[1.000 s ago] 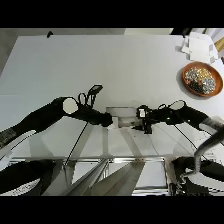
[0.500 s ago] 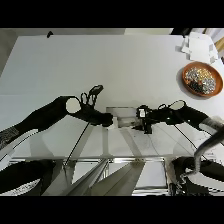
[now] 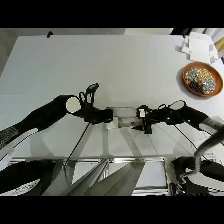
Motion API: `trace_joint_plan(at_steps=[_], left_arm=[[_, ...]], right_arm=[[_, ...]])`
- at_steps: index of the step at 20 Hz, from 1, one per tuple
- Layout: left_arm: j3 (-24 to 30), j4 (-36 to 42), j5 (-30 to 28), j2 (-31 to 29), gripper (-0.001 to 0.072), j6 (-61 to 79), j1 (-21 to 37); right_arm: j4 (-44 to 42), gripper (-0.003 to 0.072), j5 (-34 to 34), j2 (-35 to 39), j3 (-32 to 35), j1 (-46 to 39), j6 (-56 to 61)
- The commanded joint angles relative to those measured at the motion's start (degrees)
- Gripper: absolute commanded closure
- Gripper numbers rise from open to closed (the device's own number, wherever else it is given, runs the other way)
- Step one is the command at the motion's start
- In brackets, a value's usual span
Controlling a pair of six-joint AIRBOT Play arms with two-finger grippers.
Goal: Fold the box and place the chain.
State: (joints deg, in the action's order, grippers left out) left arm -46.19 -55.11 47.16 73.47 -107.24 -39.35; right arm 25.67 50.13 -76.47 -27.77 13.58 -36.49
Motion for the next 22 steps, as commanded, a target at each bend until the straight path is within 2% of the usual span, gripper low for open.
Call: trace_joint_plan(at_steps=[1,13,19,22], left_arm=[[-0.24,-0.74,-1.16,0.04,0.0285,-4.07,-0.07],[-0.61,-5.05,-1.22,1.4,0.0285,-12.87,-3.23],[-4.5,-9.4,0.04,2.82,0.0285,-16.74,-4.7],[-4.52,-9.99,0.63,2.82,0.0285,-17.84,-4.68]], right_arm=[[0.0,0.0182,0.02,0.02,-0.07,0.02,0.0],[-0.02,0.0182,0.02,0.02,-0.07,0.02,0.0],[-0.02,0.0182,0.02,0.02,-0.07,0.02,0.0],[-0.02,0.0182,0.02,0.02,-0.07,0.02,0.0]])
